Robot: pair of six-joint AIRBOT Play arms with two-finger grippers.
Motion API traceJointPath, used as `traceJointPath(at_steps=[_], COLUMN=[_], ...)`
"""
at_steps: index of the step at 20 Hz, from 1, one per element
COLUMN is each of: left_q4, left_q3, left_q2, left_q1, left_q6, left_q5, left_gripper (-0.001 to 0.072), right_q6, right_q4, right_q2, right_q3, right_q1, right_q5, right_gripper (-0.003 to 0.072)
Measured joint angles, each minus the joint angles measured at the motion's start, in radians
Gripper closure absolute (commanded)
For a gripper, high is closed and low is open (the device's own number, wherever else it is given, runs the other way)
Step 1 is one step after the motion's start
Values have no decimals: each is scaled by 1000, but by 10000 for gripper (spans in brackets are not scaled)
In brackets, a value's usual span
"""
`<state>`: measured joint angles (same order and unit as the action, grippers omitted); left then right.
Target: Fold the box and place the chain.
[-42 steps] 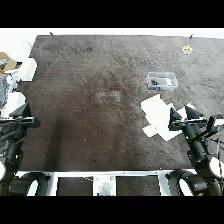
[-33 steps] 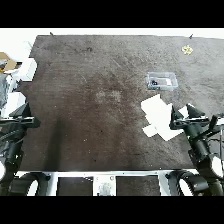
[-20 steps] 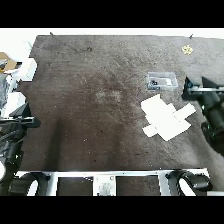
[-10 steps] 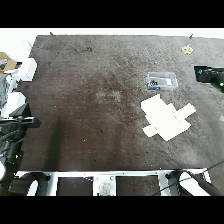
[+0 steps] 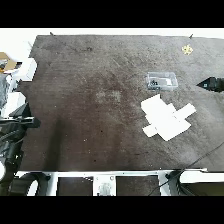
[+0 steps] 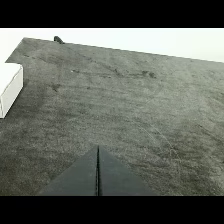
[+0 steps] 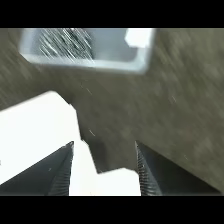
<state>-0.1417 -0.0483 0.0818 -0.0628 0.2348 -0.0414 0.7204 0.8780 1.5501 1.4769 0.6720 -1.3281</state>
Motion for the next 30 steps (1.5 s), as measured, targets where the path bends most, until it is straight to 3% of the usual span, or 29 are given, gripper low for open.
traceJointPath(at_steps=[1, 8, 12, 15, 18, 21, 22, 26, 30], left_q4=[0, 0, 0, 0, 0, 0, 0, 0, 0], left_q3=[0, 0, 0, 0, 0, 0, 0, 0, 0], left_q2=[0, 0, 0, 0, 0, 0, 0, 0, 0], left_q1=[0, 0, 0, 0, 0, 0, 0, 0, 0], left_q6=[0, 0, 0, 0, 0, 0, 0, 0, 0], left_q5=[0, 0, 0, 0, 0, -1, -1, -1, -1], left_gripper=[699, 700, 699, 700, 700, 700, 699, 699, 699], right_q6=[8, -33, -50, -74, -101, -135, -147, -180, -176], right_q4=[39, 212, 269, 303, 294, 280, 270, 208, 34], right_q2=[40, 203, 240, 250, 254, 256, 256, 252, 228], right_q3=[40, 129, 87, 41, 3, -48, -64, -99, -141], right_q1=[1, -16, -54, -76, -87, -90, -90, -84, -65], right_q5=[-35, -172, -200, -202, -222, -254, -260, -313, -417], right_gripper=[334, 335, 337, 399, 401, 550, 687, 689, 690])
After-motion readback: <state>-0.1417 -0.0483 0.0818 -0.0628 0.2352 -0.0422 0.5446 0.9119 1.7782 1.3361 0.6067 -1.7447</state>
